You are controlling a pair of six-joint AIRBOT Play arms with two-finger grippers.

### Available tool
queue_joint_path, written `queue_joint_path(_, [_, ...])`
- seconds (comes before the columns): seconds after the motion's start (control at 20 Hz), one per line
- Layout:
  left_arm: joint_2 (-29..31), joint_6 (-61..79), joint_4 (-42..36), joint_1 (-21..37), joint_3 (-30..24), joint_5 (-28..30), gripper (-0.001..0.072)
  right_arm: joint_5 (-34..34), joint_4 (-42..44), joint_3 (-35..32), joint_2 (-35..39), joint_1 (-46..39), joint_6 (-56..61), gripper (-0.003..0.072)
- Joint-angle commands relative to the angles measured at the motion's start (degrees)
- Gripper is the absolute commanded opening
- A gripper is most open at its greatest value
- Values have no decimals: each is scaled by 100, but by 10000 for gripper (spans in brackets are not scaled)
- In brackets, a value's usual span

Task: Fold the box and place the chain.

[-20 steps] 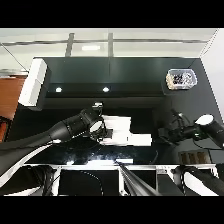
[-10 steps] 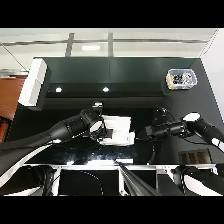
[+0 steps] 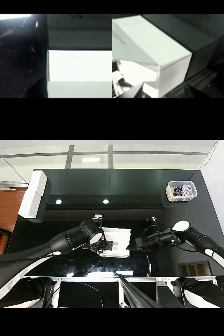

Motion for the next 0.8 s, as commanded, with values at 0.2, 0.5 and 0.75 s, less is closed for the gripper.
queue_joint_path(0.2, [2, 2, 42, 17, 7, 17, 24, -1488, -2876, 863, 0, 1731, 3467, 491])
queue_joint_path(0.5, [2, 0, 22, 20, 7, 15, 24, -1132, -5486, 1585, -105, 2949, 7307, 316])
queue_joint_path(0.75, [2, 2, 24, 20, 7, 13, 24, -376, -5705, 2144, -651, 3268, 7768, 265])
